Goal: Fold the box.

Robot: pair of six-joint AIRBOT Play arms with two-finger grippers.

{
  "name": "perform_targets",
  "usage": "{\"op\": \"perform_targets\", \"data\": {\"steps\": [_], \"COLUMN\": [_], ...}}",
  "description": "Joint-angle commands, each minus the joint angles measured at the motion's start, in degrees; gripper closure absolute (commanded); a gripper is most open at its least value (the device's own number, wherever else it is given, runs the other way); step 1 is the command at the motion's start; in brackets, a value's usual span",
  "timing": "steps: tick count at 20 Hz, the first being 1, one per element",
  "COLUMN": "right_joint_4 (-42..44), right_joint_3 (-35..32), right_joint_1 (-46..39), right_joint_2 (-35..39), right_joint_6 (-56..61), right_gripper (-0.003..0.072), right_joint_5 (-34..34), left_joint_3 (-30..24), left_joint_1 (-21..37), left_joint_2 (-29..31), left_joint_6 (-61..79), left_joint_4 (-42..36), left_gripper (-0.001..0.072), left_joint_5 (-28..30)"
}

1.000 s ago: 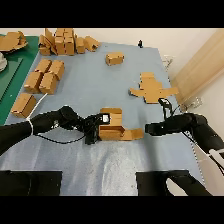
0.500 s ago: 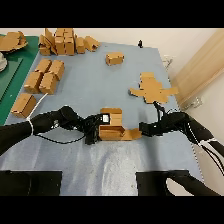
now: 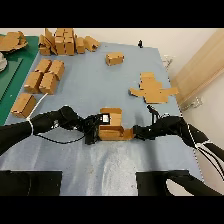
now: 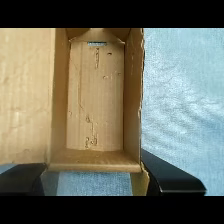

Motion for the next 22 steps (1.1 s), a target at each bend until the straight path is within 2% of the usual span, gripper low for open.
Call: {"op": "perform_targets", "data": {"steps": [1,5,6,7,8,14,15,16,17,22], "right_joint_4": [4.1,3.8,3.8,3.7,3.5,1.4,1.2,1.3,1.2,0.9], "right_joint_3": [0.5,2.4,2.8,3.1,3.3,4.9,5.5,6.0,6.3,6.4], "right_joint_1": [3.7,5.8,5.8,5.8,5.8,5.8,5.8,5.8,5.8,5.8], "right_joint_2": [0.7,3.0,3.1,3.1,3.1,3.4,3.4,3.4,3.4,3.3], "right_joint_6": [-1.4,-1.3,-1.3,-1.3,-1.3,-1.3,-1.3,-1.2,-1.3,-0.5], "right_gripper": [0.0685,0.0681,0.0610,0.0474,0.0446,0.0444,0.0409,0.0278,0.0248,0.0249], "right_joint_5": [-0.1,-0.1,-0.2,-0.1,-0.1,-0.6,-0.8,-0.8,-1.2,-2.5], "left_joint_3": [0.1,0.1,0.1,0.1,0.1,0.1,0.1,0.1,0.1,0.1], "left_joint_1": [0.0,0.0,0.0,0.0,0.0,0.0,0.0,0.0,0.0,0.0], "left_joint_2": [0.0,0.0,0.0,0.0,0.0,0.0,0.0,0.0,0.0,0.0], "left_joint_6": [0.0,0.0,0.0,0.0,0.0,0.0,0.0,0.0,0.0,0.0], "left_joint_4": [0.0,0.0,0.0,0.0,0.0,0.0,0.0,0.0,0.0,0.0], "left_gripper": [0.0273,0.0273,0.0273,0.0273,0.0273,0.0274,0.0273,0.0273,0.0273,0.0273], "left_joint_5": [0.0,0.0,0.0,0.0,0.0,0.0,0.0,0.0,0.0,0.0]}}
